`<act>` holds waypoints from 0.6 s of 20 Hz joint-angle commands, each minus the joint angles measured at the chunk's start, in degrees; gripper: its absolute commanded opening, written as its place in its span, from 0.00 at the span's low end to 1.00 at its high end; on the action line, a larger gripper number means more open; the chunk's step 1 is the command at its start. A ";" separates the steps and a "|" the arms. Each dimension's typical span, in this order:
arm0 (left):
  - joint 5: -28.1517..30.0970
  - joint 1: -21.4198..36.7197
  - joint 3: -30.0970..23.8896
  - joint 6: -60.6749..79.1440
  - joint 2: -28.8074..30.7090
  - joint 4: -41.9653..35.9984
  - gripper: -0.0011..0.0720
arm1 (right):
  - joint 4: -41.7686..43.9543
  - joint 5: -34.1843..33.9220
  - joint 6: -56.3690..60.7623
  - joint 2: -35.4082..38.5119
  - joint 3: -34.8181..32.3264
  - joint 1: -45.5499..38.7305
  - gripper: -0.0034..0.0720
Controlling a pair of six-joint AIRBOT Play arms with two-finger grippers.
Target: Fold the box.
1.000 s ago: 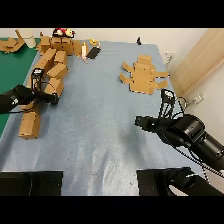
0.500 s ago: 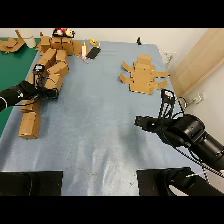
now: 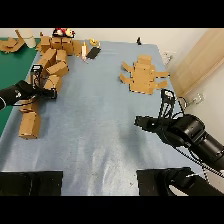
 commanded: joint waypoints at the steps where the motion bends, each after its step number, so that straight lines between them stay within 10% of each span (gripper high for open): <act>1: -4.04 0.24 0.17 -0.33 0.22 -0.59 0.97 | -0.04 0.04 0.02 0.04 0.04 0.02 0.05; 12: -19.26 3.04 8.94 -3.37 3.96 0.28 0.97 | 0.04 0.02 -0.02 0.02 0.02 0.02 0.05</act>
